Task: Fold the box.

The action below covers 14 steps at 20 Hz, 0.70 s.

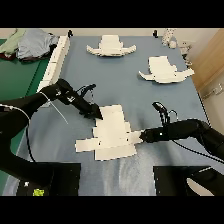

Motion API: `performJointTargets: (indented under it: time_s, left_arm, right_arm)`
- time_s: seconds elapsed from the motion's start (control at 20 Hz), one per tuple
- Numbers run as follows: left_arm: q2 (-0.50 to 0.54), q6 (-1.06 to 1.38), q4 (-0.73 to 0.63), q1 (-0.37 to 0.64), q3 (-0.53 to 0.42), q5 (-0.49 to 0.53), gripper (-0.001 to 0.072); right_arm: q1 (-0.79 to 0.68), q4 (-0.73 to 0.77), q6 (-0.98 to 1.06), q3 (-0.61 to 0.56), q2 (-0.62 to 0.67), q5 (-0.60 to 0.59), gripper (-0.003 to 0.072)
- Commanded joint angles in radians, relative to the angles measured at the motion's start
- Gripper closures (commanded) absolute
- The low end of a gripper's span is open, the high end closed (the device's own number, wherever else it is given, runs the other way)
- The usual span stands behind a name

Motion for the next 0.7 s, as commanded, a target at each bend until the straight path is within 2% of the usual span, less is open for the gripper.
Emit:
performJointTargets:
  time_s: [0.0,0.25,0.35,0.5,0.55,0.6,0.65]
  left_arm:
    - [-0.028,0.069,-0.007,-0.026,0.064,-0.068,0.0311]
    - [-0.03,0.158,0.003,-0.04,0.066,-0.184,0.0313]
    - [-0.03,0.174,0.008,-0.043,0.066,-0.188,0.0496]
    - [-0.03,0.175,0.013,-0.042,0.066,-0.162,0.0498]
    - [-0.03,0.176,0.013,-0.042,0.066,-0.151,0.0551]
    - [-0.03,0.196,0.012,-0.042,0.066,-0.15,0.0695]
    - [-0.03,0.211,0.012,-0.043,0.066,-0.148,0.0697]
  right_arm:
    - [0.002,-0.002,0.002,0.0,0.001,0.004,0.0689]
    - [0.002,-0.003,0.002,0.0,0.001,0.003,0.069]
    - [0.002,-0.003,0.002,0.0,0.0,0.004,0.069]
    - [0.002,-0.003,0.002,0.0,0.001,0.003,0.069]
    - [0.002,-0.003,0.003,0.0,0.0,0.003,0.069]
    - [0.002,-0.003,0.002,0.0,0.0,0.003,0.069]
    - [0.002,-0.003,0.002,0.0,0.0,0.003,0.0689]
